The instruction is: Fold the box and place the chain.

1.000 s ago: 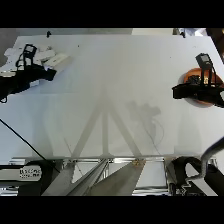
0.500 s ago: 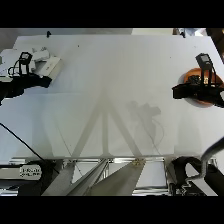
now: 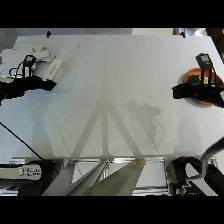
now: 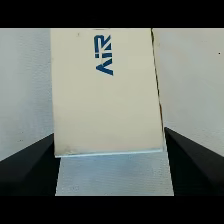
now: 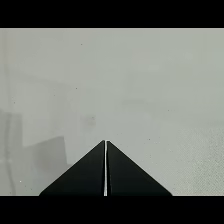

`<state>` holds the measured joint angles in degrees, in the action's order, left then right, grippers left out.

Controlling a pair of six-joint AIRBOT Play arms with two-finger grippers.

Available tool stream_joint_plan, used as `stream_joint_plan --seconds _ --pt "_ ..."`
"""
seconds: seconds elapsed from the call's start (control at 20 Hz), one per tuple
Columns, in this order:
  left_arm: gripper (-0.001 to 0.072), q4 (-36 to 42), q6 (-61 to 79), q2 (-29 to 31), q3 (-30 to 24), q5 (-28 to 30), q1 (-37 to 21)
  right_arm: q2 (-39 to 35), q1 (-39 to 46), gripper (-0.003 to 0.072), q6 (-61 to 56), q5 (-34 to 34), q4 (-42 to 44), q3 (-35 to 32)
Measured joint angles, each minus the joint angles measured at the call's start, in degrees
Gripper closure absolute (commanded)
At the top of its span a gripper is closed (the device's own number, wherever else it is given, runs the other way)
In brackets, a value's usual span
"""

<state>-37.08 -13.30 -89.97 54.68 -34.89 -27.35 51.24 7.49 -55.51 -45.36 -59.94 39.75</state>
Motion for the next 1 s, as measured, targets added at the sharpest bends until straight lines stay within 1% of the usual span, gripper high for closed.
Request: stream_joint_plan --seconds 0.3,0.65,1.0 --pt "-0.0001 -0.5 0.0 3.7 0.0 -1.6 0.0 0.0 0.0 0.0678 0.0 0.0 0.0 0.0" --pt "0.0 -5.1 -0.2 9.2 0.0 -3.7 0.0 0.0 0.0 0.0678 0.0 0.0 0.0 0.0" --pt "0.0001 -5.8 -0.2 14.0 0.0 -6.6 0.0 0.0 0.0 0.0678 0.0 0.0 0.0 0.0"
